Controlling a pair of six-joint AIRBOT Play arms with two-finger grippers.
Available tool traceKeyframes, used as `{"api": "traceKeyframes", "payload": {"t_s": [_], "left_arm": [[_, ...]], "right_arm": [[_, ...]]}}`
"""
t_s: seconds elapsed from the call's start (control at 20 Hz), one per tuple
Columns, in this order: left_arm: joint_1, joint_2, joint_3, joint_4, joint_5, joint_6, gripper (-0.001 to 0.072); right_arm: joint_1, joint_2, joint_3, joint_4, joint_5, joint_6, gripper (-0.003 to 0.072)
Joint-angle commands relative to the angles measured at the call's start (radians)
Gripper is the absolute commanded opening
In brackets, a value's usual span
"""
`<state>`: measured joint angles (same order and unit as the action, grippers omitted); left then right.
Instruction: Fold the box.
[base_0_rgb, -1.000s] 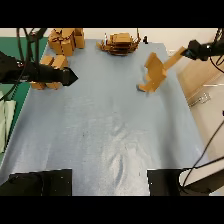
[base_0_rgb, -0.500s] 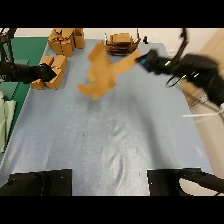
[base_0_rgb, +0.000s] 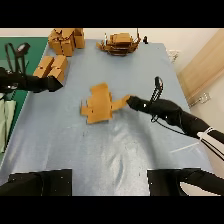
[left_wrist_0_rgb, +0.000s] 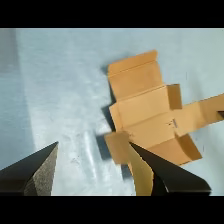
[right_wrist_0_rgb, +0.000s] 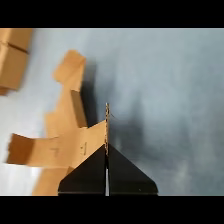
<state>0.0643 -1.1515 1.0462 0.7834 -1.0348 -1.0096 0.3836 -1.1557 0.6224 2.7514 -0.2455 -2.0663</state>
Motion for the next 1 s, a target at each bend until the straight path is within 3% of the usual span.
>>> {"api": "traceKeyframes", "payload": {"t_s": [0.0,0.2,0.4,0.55,0.75,0.95], "left_arm": [[-0.053,-0.12,-0.014,-0.135,-0.012,0.151,0.0685],[-0.146,-0.331,-0.002,-0.25,-0.003,0.288,0.0685],[-0.169,-0.536,0.074,-0.333,-0.011,0.301,0.0685],[-0.168,-0.643,0.158,-0.435,-0.078,0.314,0.0685],[-0.169,-0.707,0.236,-0.5,-0.126,0.313,0.0685],[-0.172,-0.711,0.25,-0.497,-0.149,0.301,0.0685]], "right_arm": [[0.015,-0.005,-0.065,-0.089,0.0,-0.003,0.0002],[0.015,-0.006,-0.065,-0.12,0.01,-0.003,0.0001],[0.015,-0.006,-0.065,-0.127,0.024,-0.003,0.0002],[0.015,-0.006,-0.065,-0.127,0.025,-0.002,0.0001],[0.016,-0.006,-0.065,-0.127,0.024,-0.002,0.0002],[0.015,-0.005,-0.065,-0.126,0.024,0.008,0.0002]]}}
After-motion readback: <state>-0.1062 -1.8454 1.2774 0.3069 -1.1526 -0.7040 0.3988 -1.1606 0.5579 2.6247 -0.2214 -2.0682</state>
